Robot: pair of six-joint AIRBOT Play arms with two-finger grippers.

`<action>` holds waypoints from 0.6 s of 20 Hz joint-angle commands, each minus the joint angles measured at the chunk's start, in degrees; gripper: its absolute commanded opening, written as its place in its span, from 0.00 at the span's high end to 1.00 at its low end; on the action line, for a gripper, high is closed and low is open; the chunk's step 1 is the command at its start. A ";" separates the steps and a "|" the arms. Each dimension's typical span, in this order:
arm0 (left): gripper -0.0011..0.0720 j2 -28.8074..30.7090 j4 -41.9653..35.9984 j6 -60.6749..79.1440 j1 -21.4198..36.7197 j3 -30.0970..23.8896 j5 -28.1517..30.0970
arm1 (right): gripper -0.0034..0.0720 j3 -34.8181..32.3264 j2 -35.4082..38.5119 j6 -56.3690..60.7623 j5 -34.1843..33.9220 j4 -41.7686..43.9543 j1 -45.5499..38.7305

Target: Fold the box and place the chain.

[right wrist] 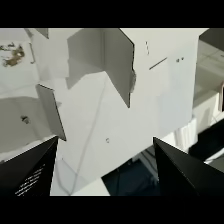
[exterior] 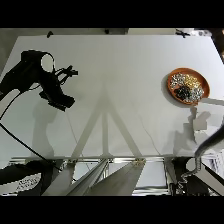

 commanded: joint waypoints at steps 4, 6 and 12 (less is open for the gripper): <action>0.97 0.00 0.00 0.00 0.07 -0.02 0.00 | 0.10 0.02 -5.99 -0.48 -7.52 -2.19 -3.82; 0.97 0.00 0.00 0.00 0.07 -0.02 0.00 | 0.21 0.02 -7.58 -0.48 -10.19 -1.18 -3.65; 0.97 0.00 0.00 0.02 0.07 -0.02 0.00 | 0.93 0.02 -11.91 -0.04 -14.82 -0.68 -3.63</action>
